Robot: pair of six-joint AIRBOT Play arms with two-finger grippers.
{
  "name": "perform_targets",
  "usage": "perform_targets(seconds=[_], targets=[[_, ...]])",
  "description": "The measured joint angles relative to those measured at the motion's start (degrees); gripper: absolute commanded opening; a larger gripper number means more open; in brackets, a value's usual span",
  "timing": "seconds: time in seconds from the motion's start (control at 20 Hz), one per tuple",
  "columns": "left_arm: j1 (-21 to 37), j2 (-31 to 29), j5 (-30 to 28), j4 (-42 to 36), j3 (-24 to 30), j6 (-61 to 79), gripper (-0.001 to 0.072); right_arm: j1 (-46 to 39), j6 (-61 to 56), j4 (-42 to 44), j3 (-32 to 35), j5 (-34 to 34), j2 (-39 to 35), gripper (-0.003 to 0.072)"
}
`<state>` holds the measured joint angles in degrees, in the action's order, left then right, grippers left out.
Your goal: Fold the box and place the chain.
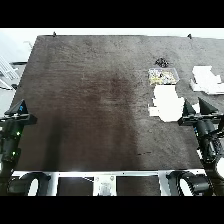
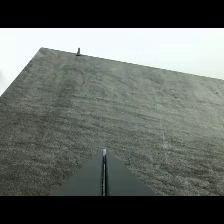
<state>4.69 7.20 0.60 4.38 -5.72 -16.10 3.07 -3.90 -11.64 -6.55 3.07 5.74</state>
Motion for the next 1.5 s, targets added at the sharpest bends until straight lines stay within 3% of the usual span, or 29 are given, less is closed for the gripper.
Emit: perform_targets(seconds=[0.4, 0.6, 0.7, 0.95, 1.1, 1.2, 1.35, 1.5], targets=[[0.0, 0.0, 0.0, -0.02, 0.0, 0.0, 0.0021, 0.0, 0.0, 0.0, -0.5, -0.11, -0.02, 0.0483], [0.0, 0.0, 0.0, -0.02, 0.0, 0.0, 0.0021, -0.11, 0.17, -0.02, -2.99, 0.87, 1.38, 0.0405], [0.0, 0.0, 0.0, -0.02, 0.0, 0.0, 0.0021, -1.27, 0.74, -0.02, -4.66, 2.73, 4.57, 0.0444], [0.0, -0.02, 0.0, -0.02, 0.0, 0.02, 0.0021, -10.01, 1.18, 1.42, -13.22, 3.23, 20.33, 0.0441], [0.0, 0.0, 0.0, -0.02, 0.0, 0.0, 0.0021, -20.52, -0.92, 2.27, -19.76, -4.76, 32.26, 0.0442], [0.0, -0.02, 0.0, -0.02, 0.0, 0.0, 0.002, -29.73, -6.14, 0.48, -24.9, -15.39, 40.41, 0.0442], [0.0, 0.0, 0.0, -0.02, 0.0, 0.0, 0.0021, -41.94, -18.69, -10.51, -35.15, -34.34, 52.0, 0.0464], [0.0, 0.0, 0.0, -0.02, 0.0, 0.0, 0.0021, -48.72, -31.78, -25.31, -47.8, -49.75, 61.29, 0.051]])
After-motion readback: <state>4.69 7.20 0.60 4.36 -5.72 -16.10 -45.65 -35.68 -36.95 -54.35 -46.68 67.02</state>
